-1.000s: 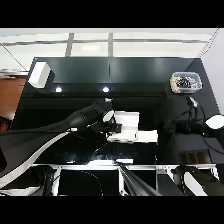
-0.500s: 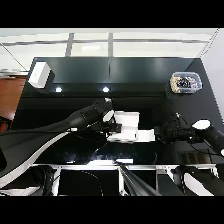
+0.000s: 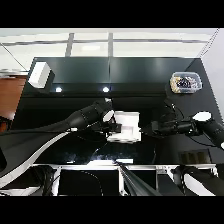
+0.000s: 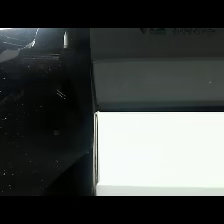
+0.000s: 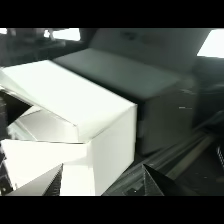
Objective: Fold the box and place the chain.
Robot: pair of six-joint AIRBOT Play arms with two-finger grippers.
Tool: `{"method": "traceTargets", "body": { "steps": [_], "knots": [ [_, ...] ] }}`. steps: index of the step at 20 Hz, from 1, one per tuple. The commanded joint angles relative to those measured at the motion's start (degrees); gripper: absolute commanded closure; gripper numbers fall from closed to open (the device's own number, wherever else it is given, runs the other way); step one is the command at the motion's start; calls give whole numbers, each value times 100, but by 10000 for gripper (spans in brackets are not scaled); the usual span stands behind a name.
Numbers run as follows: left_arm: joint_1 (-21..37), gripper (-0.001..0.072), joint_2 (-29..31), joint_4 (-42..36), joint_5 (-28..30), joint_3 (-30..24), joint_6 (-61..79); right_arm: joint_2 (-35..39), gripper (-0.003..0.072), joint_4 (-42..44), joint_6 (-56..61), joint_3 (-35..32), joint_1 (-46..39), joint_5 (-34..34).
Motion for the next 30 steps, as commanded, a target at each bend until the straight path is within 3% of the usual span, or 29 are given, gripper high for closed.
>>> {"method": "traceTargets", "body": {
  "steps": [1,7,11,16,17,18,21,22,26,30],
  "knots": [
    [4,683,4,-2,-4,7,2,-9,108,33,-46,52,350,-160],
    [4,683,4,0,-4,7,2,-9,114,-111,772,127,1692,-1622],
    [28,683,4,0,15,7,2,-9,123,-1300,2426,544,2487,-2315],
    [39,683,4,2,15,7,2,-11,135,-3613,4994,1182,3104,-1853],
    [39,683,4,2,15,7,2,-13,191,-3851,5302,1268,3156,-1744],
    [39,683,4,2,15,7,2,-42,247,-4011,5530,1364,3202,-1613],
    [39,683,4,2,7,7,2,-299,249,-4157,5829,1655,3436,-1303],
    [39,683,4,2,7,7,2,-439,280,-4242,5912,1784,3565,-1198],
    [39,683,4,2,17,7,2,-894,280,-5075,6457,2238,4083,-610],
    [39,683,4,2,15,7,2,-927,318,-5112,6806,2251,4308,-599]
  ]
}}
